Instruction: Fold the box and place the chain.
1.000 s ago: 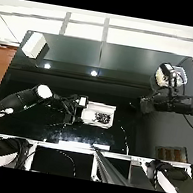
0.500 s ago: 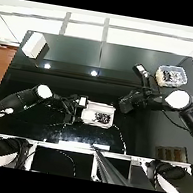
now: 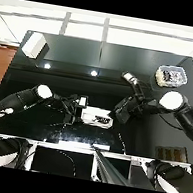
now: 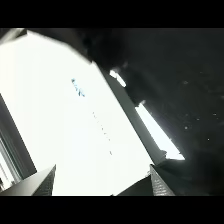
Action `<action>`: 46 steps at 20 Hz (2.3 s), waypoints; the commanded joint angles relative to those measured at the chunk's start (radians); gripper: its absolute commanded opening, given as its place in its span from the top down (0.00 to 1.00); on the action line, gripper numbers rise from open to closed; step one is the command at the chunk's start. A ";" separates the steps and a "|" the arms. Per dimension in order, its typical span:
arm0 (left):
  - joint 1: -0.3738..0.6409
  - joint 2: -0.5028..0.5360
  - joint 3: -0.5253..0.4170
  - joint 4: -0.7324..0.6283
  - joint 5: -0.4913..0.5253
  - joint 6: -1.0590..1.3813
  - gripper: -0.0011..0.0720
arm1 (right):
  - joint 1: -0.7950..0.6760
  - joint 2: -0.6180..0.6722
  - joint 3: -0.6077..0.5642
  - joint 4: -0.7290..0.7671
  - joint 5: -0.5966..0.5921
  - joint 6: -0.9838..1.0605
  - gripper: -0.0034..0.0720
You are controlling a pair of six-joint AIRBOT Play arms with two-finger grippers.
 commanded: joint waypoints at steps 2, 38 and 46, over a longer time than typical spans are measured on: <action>0.000 0.000 0.000 0.000 -0.001 0.000 0.49 | 0.092 -0.003 -0.023 -0.041 -0.069 -0.188 0.02; 0.000 0.000 0.000 0.000 -0.001 0.000 0.49 | 0.164 -0.055 -0.029 -0.044 -0.136 -0.280 0.71; 0.000 0.000 0.000 0.000 -0.001 0.000 0.49 | 0.164 -0.066 -0.029 -0.043 -0.107 -0.272 0.70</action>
